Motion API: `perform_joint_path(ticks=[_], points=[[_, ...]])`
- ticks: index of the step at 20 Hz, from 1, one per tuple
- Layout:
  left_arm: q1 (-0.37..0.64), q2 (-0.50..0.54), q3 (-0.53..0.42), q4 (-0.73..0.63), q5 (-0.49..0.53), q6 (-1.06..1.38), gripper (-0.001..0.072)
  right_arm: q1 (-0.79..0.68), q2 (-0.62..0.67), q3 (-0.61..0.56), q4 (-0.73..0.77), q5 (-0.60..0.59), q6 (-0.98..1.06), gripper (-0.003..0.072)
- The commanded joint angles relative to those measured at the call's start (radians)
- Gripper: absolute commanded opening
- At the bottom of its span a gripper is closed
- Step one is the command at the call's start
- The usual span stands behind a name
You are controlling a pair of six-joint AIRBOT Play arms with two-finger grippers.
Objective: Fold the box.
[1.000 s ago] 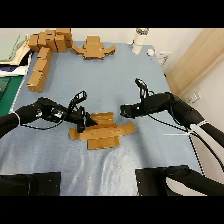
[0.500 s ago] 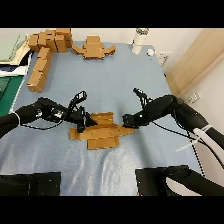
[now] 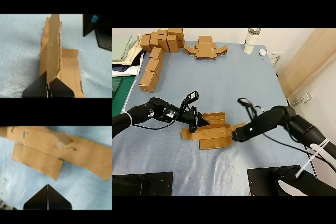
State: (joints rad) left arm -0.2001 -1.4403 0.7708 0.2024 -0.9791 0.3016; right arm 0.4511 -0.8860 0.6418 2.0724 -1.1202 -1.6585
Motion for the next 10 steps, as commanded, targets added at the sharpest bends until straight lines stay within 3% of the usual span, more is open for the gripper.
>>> perform_joint_path(ticks=[1, 5, 6, 7, 8, 10], points=[[0.0, 0.0, 0.001, 0.0, 0.0, 0.0, 0.0011, 0.212, 0.015, -0.01, -0.176, 0.018, -0.025, 0.0002], [0.0, 0.0, 0.001, 0.0, 0.0, 0.0, 0.0012, 0.579, 0.075, -0.082, -0.688, 0.136, 0.016, 0.0009], [0.0, 0.0, 0.001, 0.0, 0.0, 0.0, 0.0011, 0.64, 0.077, -0.1, -0.769, 0.178, 0.016, 0.0179], [0.0, 0.0, 0.001, 0.0, 0.0, 0.0, 0.0011, 0.672, 0.071, -0.11, -0.821, 0.229, 0.016, 0.0489], [0.0, 0.0, 0.001, 0.0, 0.0, 0.0, 0.0011, 0.687, 0.056, -0.113, -0.851, 0.288, 0.016, 0.0607], [0.0, 0.0, 0.001, 0.0, 0.0, 0.0, 0.0011, 0.686, 0.009, -0.113, -0.878, 0.377, 0.016, 0.0607]])
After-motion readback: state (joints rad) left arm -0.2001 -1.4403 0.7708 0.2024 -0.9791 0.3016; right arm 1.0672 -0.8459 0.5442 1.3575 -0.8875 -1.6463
